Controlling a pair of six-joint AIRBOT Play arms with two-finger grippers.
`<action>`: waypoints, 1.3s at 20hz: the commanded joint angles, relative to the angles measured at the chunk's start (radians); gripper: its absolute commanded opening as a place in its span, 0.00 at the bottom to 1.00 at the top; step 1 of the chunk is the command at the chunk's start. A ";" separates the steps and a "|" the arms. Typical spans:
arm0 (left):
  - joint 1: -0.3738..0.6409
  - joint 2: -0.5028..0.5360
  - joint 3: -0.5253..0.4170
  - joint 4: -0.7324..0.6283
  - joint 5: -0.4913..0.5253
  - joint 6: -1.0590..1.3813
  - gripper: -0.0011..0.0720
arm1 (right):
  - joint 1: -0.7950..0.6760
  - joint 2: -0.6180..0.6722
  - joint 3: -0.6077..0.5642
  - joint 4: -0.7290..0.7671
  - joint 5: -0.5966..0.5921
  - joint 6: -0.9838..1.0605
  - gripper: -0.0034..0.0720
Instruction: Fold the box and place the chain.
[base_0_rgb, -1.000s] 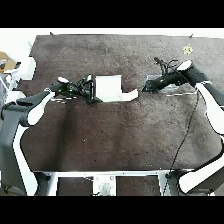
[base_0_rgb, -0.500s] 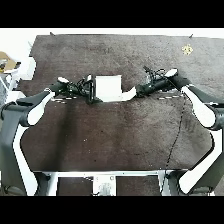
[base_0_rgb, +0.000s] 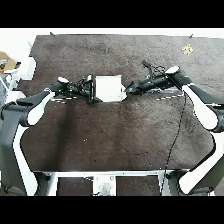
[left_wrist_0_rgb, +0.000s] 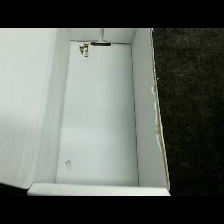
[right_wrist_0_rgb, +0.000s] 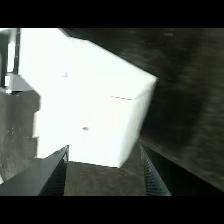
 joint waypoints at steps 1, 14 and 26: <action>0.000 0.000 0.000 0.000 0.000 0.000 0.58 | 0.045 0.005 0.001 -0.007 -0.008 -0.002 0.69; 0.000 0.000 0.000 0.000 0.000 0.000 0.58 | 0.167 0.005 0.035 -0.262 -0.223 0.215 0.54; 0.000 0.000 0.000 0.000 0.000 0.000 0.58 | 0.372 -0.034 0.286 -0.943 -0.103 0.663 0.54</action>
